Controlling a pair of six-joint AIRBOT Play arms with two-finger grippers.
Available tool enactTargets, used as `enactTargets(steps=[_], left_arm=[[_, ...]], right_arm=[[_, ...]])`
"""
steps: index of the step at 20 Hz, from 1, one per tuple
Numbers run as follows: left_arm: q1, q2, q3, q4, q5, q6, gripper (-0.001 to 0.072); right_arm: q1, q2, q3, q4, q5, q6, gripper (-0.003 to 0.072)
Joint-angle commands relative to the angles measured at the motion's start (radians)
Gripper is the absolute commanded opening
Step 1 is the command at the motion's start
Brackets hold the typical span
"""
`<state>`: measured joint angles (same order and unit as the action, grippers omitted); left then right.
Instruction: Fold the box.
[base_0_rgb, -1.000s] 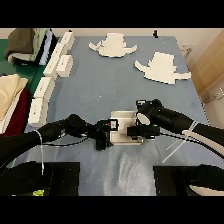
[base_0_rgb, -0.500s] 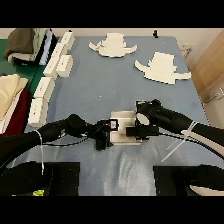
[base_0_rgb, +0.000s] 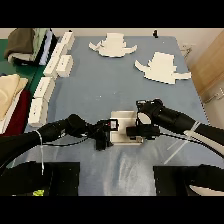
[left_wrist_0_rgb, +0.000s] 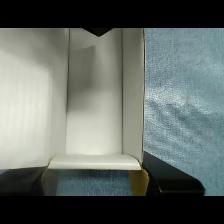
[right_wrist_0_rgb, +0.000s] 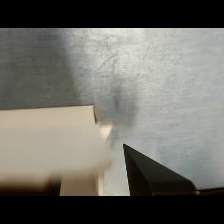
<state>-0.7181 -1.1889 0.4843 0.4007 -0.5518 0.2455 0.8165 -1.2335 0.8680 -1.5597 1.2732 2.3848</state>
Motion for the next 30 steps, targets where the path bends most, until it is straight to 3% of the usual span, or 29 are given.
enactTargets(steps=[1, 3, 4, 6, 7, 11, 14, 16, 19, 20, 22, 25, 30], left_arm=[[0.001, 0.000, 0.000, 0.000, 0.000, 0.000, 0.0528], [0.001, 0.000, 0.000, 0.000, 0.000, 0.000, 0.0528], [0.001, 0.000, 0.000, 0.000, 0.000, 0.000, 0.0528], [0.001, 0.000, 0.000, 0.000, 0.000, 0.000, 0.0528], [0.001, 0.000, 0.000, 0.000, 0.000, 0.000, 0.0528], [0.001, 0.000, 0.000, 0.000, 0.000, 0.000, 0.0528], [0.001, 0.000, 0.000, 0.000, 0.000, 0.000, 0.0528], [0.001, 0.000, 0.000, 0.000, 0.000, 0.000, 0.0528], [0.001, 0.000, 0.000, 0.000, 0.000, 0.000, 0.0528], [0.001, 0.000, 0.000, 0.000, 0.000, 0.000, 0.0528], [0.001, 0.000, 0.000, 0.000, 0.000, 0.000, 0.0528], [0.001, 0.000, 0.000, 0.000, 0.000, 0.000, 0.0528], [0.001, 0.000, 0.000, 0.000, 0.000, 0.000, 0.0528]], right_arm=[[-0.001, 0.090, 0.030, 0.002, 0.036, -0.003, 0.0543], [-0.001, 0.179, 0.056, -0.070, 0.062, 0.022, 0.0533], [-0.013, 0.223, 0.061, -0.097, 0.071, 0.029, 0.0427], [-0.088, 0.298, 0.061, -0.123, 0.096, 0.022, 0.0115], [-0.148, 0.320, 0.061, -0.132, 0.109, -0.014, 0.0001], [-0.454, 0.281, 0.055, -0.003, 0.060, -0.318, 0.0002], [-0.666, 0.148, 0.051, 0.164, -0.010, -0.549, 0.0002], [-0.774, 0.026, 0.051, 0.344, -0.034, -0.692, 0.0002], [-0.891, -0.164, 0.051, 0.814, -0.032, -1.003, 0.0002], [-0.909, -0.212, 0.051, 0.965, -0.014, -1.102, 0.0002], [-0.910, -0.274, 0.051, 1.126, 0.019, -1.202, 0.0002], [-0.869, -0.315, 0.051, 1.138, 0.067, -1.269, 0.0001], [-0.748, -0.278, 0.050, 1.146, 0.182, -1.410, 0.0001]])
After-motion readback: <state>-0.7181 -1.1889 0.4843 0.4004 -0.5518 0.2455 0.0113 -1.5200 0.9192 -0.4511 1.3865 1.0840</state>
